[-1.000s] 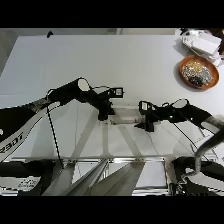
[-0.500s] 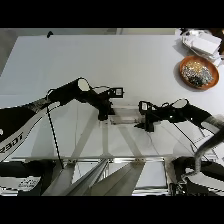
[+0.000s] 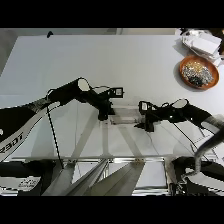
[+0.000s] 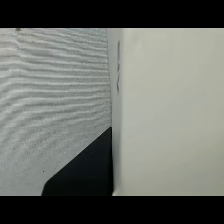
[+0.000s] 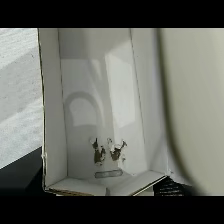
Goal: Fold the box and place the chain.
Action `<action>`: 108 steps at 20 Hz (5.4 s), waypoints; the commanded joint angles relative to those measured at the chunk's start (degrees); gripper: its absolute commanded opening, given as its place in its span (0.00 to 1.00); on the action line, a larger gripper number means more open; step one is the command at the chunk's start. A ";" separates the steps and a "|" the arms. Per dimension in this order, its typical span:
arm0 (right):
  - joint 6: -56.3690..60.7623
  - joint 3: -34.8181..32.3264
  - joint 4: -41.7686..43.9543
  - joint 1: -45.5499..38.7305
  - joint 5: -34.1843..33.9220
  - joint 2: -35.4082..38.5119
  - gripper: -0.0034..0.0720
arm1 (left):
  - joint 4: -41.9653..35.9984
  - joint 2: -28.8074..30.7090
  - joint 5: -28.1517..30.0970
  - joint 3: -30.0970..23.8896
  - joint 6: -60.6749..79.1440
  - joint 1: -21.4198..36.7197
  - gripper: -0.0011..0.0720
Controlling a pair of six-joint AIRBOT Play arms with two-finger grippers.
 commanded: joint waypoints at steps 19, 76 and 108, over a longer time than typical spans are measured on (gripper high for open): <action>0.02 -0.04 0.02 0.07 0.09 0.00 0.47 | 16.46 16.09 -15.85 0.00 -20.39 8.46 0.02; 0.02 -0.04 0.00 0.07 0.11 0.00 0.47 | 14.53 17.20 14.08 -16.28 -3.96 -3.54 0.59; 0.02 -0.04 0.00 0.07 0.11 0.00 0.47 | 1.44 14.58 19.02 -16.31 7.96 -9.22 0.10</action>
